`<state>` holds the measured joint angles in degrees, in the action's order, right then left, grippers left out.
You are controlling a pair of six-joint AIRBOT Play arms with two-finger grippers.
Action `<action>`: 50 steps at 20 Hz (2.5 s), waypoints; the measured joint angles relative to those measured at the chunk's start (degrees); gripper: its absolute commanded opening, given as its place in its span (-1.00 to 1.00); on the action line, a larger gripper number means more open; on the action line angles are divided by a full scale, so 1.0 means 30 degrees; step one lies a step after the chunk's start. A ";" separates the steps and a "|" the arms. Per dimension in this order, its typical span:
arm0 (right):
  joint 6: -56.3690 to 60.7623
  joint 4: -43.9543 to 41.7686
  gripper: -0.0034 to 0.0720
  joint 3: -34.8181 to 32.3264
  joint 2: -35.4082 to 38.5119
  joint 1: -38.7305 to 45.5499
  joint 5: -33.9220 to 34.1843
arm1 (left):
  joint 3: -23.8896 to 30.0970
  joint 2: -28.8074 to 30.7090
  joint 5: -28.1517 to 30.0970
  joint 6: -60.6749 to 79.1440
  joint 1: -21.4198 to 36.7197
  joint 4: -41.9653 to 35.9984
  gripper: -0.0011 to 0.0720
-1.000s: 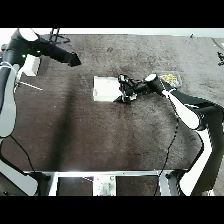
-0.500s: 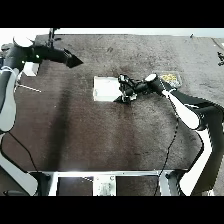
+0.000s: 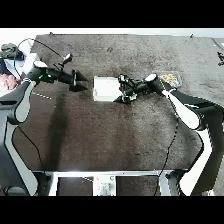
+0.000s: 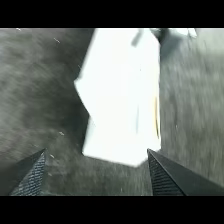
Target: Fold the box and place the chain.
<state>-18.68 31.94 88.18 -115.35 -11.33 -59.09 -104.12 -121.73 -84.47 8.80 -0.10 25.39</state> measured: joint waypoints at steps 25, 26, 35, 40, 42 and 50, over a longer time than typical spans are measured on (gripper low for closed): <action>0.0000 0.0000 0.34 0.0000 0.0000 0.0000 0.0000 | 0.1435 -0.1100 0.2521 0.5566 -0.2710 0.0444 1.00; 0.0000 0.0000 0.34 0.0000 0.0000 0.0000 0.0000 | 0.1435 -0.1144 0.2586 0.5566 -0.2703 0.0430 1.00; 0.0000 -0.0007 0.34 0.0000 0.0000 0.0000 0.0000 | 0.1435 -0.1260 0.3024 0.5493 -0.2725 -0.0080 1.00; 0.0015 -0.0007 0.34 0.0000 0.0000 0.0000 -0.0007 | 0.1435 -0.1435 0.3118 0.5319 -0.2725 -0.0182 1.00; 0.0015 -0.0007 0.34 0.0000 0.0000 0.0000 0.0000 | 0.1435 -0.1530 0.3140 0.5253 -0.2725 -0.0386 1.00; -0.0007 -0.0022 0.34 0.0000 0.0000 0.0000 0.0044 | 0.1435 -0.1617 0.3322 0.5173 -0.2732 -0.0648 1.00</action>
<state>-18.70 31.88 88.18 -115.35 -11.33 -58.96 -99.81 -126.58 -74.50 24.32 -8.29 23.44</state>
